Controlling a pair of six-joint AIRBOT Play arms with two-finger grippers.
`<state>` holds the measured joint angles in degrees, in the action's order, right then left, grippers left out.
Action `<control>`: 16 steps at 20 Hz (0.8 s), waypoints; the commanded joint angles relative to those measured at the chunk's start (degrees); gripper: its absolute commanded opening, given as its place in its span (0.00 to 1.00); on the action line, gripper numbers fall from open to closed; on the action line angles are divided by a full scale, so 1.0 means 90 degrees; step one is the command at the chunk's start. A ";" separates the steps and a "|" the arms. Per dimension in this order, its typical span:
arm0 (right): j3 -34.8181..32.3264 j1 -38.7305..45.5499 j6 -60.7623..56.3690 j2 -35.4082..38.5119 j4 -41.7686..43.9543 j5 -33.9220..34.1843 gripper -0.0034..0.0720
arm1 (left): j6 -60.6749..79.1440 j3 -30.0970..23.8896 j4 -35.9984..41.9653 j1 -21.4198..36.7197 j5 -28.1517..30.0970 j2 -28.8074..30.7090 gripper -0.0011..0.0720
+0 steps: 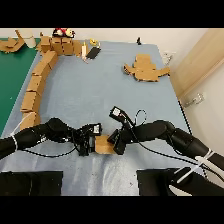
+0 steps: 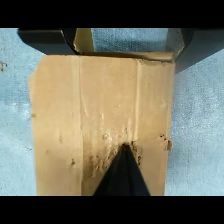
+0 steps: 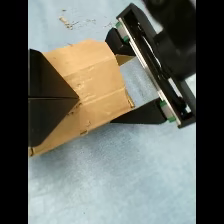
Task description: Fold the box.
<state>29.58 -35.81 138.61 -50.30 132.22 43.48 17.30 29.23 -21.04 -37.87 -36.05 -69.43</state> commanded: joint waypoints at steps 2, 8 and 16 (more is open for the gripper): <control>-0.0226 -0.0648 -0.0364 0.0544 -0.1069 -0.0525 0.05 | 0.0002 0.0000 0.0000 0.0002 0.0002 0.0002 0.83; -0.0597 -0.1071 -0.0347 0.0986 -0.2125 -0.0661 0.52 | 0.0002 0.0000 0.0000 0.0002 0.0002 0.0002 0.83; -0.0590 -0.1073 0.1083 0.0967 -0.2135 -0.0760 0.65 | 0.0002 0.0000 0.0000 0.0002 0.0002 0.0002 0.83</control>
<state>24.36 -45.36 140.79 -41.67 113.14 36.86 17.32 29.23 -21.04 -37.87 -36.03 -69.43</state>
